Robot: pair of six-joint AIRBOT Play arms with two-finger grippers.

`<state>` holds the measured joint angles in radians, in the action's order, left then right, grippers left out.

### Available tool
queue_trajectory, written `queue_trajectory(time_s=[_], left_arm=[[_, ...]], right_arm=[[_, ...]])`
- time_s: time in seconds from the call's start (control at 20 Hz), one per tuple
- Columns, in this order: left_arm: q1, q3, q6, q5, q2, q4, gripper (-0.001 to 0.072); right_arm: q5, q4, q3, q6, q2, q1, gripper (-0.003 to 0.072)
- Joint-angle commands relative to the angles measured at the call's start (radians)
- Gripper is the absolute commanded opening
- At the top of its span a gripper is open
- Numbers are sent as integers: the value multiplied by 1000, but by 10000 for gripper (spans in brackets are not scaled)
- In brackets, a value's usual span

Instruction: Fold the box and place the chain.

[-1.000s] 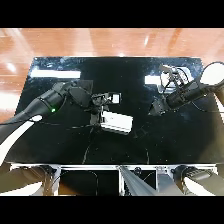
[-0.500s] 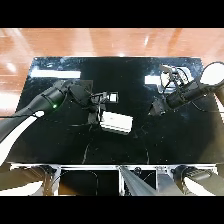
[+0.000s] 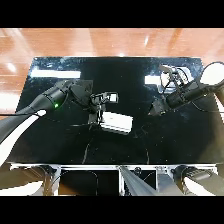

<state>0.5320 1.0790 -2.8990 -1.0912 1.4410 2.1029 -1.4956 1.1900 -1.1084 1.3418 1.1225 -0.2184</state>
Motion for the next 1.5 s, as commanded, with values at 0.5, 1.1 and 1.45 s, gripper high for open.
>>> queue_trajectory(time_s=[0.5,1.1,1.45], left_arm=[[2,-2,1,-27,22,29,614],[58,-3,68,-12,38,-29,568],[49,0,187,6,34,-164,26]], right_arm=[[0,0,0,0,0,0,529],[0,0,0,-1,0,0,529],[0,0,0,0,0,0,529]])
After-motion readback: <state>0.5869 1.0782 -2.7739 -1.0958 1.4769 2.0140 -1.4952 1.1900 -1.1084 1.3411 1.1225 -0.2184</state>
